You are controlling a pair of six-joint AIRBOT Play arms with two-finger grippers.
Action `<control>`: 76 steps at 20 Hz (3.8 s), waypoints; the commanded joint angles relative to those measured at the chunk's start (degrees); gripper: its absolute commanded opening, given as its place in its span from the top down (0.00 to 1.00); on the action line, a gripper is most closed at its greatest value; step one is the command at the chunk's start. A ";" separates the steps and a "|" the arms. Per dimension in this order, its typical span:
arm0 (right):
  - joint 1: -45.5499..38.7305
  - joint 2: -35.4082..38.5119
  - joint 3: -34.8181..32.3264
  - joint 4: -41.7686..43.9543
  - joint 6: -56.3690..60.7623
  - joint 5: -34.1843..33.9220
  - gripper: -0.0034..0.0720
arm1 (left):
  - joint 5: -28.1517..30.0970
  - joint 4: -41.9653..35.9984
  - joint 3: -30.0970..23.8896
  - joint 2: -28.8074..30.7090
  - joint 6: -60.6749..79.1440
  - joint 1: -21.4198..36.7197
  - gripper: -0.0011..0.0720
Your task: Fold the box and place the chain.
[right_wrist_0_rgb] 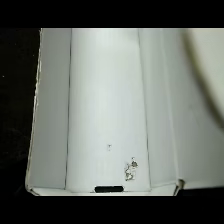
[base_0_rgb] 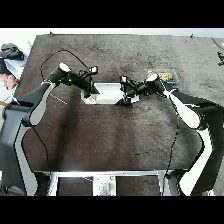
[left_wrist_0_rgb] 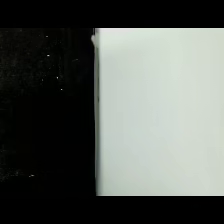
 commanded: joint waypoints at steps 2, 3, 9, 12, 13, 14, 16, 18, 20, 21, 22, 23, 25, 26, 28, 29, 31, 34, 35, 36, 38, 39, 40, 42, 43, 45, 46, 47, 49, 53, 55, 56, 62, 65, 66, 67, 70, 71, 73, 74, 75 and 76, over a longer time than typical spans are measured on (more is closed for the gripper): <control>-0.22 -0.02 0.04 0.42 -0.33 0.66 0.00 | 0.11 0.00 0.02 0.00 0.00 0.04 0.97; -0.37 -0.02 0.04 1.16 -0.35 0.63 0.00 | 0.11 0.00 0.02 0.00 0.00 0.04 0.97; -1.27 -0.04 0.02 3.30 -0.33 0.59 0.00 | 0.11 0.00 0.02 0.00 0.02 0.04 0.97; -1.25 -0.04 0.02 3.23 -0.35 0.37 0.01 | 0.11 0.00 0.02 0.00 0.02 0.04 0.97; -1.25 -0.09 0.02 3.23 -0.35 0.37 0.01 | 0.11 -0.02 0.02 0.00 0.02 0.04 0.97; -1.18 -0.17 0.02 3.26 -0.59 0.37 0.02 | 0.11 -0.02 0.02 0.00 0.02 0.04 0.97; -1.09 -0.66 0.04 3.26 -2.19 0.35 0.02 | 0.11 -0.02 0.02 0.00 0.02 0.04 0.97; -1.09 -1.11 0.04 3.32 -2.29 -0.07 0.02 | 0.11 -0.02 0.02 0.00 0.02 0.04 0.97; -1.09 -1.18 0.04 3.54 -2.32 -0.72 0.02 | 0.11 -0.02 0.02 0.00 0.00 0.04 0.97; -1.05 -1.18 0.04 3.50 -2.38 -0.70 0.02 | 0.11 -0.02 0.02 0.00 0.00 0.04 0.97; -1.03 -1.18 0.04 3.48 -2.56 -0.74 0.09 | 0.11 -0.02 0.02 0.00 0.02 0.04 0.97; -1.03 -1.18 0.04 3.50 -2.62 -0.81 0.16 | 0.11 -0.02 0.02 0.00 0.00 0.04 0.97; -1.03 -1.18 0.04 3.48 -3.08 -1.16 0.20 | 0.11 -0.02 0.02 0.00 0.00 0.04 0.97; -1.03 -1.18 0.04 3.48 -3.17 -1.14 0.26 | 0.11 -0.02 0.02 0.00 0.00 0.04 0.97; -1.03 -1.18 0.04 3.48 -3.17 -1.16 0.27 | 0.11 -0.02 0.02 0.00 0.02 0.04 0.97; -1.03 -1.18 0.04 3.48 -3.17 -1.18 0.38 | 0.11 -0.02 0.02 0.00 0.02 0.04 0.97; -1.03 -1.18 0.04 3.52 -3.15 -1.60 0.37 | 0.11 -0.02 0.02 0.00 0.02 0.04 0.97; -1.03 -1.18 0.02 3.50 -3.15 -1.57 0.37 | 0.11 -0.02 0.02 0.00 0.02 0.04 0.97; -1.03 -1.18 0.02 3.50 -3.15 -1.55 0.37 | 0.13 -0.02 0.02 0.00 0.02 0.04 0.97; -1.03 -1.18 0.02 3.50 -3.15 -1.55 0.37 | 0.13 -0.02 0.02 0.00 0.02 0.04 0.97; -1.03 -1.18 0.02 3.50 -3.15 -1.55 0.37 | 0.13 -0.02 0.02 0.00 0.02 0.04 0.97; -1.03 -1.18 0.02 3.50 -3.15 -1.55 0.37 | 0.13 -0.02 0.02 0.00 0.02 0.04 0.97; -1.03 -1.18 0.02 3.50 -3.15 -1.55 0.37 | 0.15 -0.02 0.02 0.00 0.02 0.04 0.97; -1.03 -1.18 0.02 3.50 -3.15 -1.55 0.37 | 0.13 -0.02 0.02 0.00 0.02 0.04 0.97; -1.03 -1.18 0.02 3.50 -3.15 -1.53 0.37 | 0.13 -0.02 0.02 0.00 0.02 0.04 0.97; -1.03 -1.18 0.02 3.50 -3.15 -1.55 0.37 | 0.02 -0.02 0.02 0.00 0.00 0.04 0.97; -1.03 -1.18 0.02 3.50 -3.15 -1.53 0.37 | 0.11 -0.02 0.02 0.00 0.00 0.04 0.97; -1.07 -1.18 0.02 3.50 -3.15 -1.55 0.37 | 0.11 -0.02 0.02 0.00 0.00 0.04 0.97; -1.07 -1.18 0.02 3.50 -3.15 -1.53 0.37 | -0.04 -0.02 0.02 0.00 0.00 0.04 0.97; -1.07 -1.18 0.02 3.50 -3.15 -1.55 0.37 | -0.42 -0.02 0.02 0.00 0.02 0.04 0.97; -1.07 -1.18 0.02 3.50 -3.15 -1.55 0.37 | -0.48 -0.04 0.02 0.02 -0.35 0.04 0.68; -1.07 -1.18 0.02 3.50 -3.15 -1.53 0.37 | -0.42 -0.17 0.04 0.04 -1.55 0.20 0.40; -1.07 -1.18 0.02 3.50 -3.15 -1.53 0.37 | -6.23 -0.76 0.50 1.97 -3.87 3.02 0.43; -1.07 -1.18 0.02 3.50 -3.15 -1.53 0.37 | -12.48 -1.31 0.61 3.26 -6.69 5.35 0.43; -1.07 -1.18 0.02 3.50 -3.15 -1.57 0.37 | -14.40 -1.49 0.61 3.93 -7.67 6.01 0.43; -1.07 -1.18 0.02 3.50 -3.15 -1.55 0.37 | -15.85 -2.08 0.61 4.57 -8.09 6.29 0.44; -1.07 -1.18 0.02 3.50 -3.15 -1.53 0.37 | -18.32 -6.47 0.61 6.80 -8.00 6.93 0.69; -1.07 -1.18 0.02 3.50 -3.15 -1.55 0.37 | -19.56 -7.10 0.63 7.28 -8.07 6.93 0.89; -1.07 -1.18 0.02 3.50 -3.15 -1.55 0.37 | -21.64 -7.26 0.61 8.09 -9.14 6.86 0.97; -1.09 -1.18 0.02 3.50 -3.15 -1.55 0.37 | -22.21 -7.30 0.59 8.13 -10.14 6.86 0.97; -1.09 -1.18 0.02 3.50 -3.15 -1.53 0.37 | -22.08 -7.32 0.39 8.13 -11.10 6.86 0.97; -1.09 -1.18 0.02 3.50 -3.15 -1.53 0.37 | -21.77 -7.26 0.33 8.13 -11.93 6.60 0.98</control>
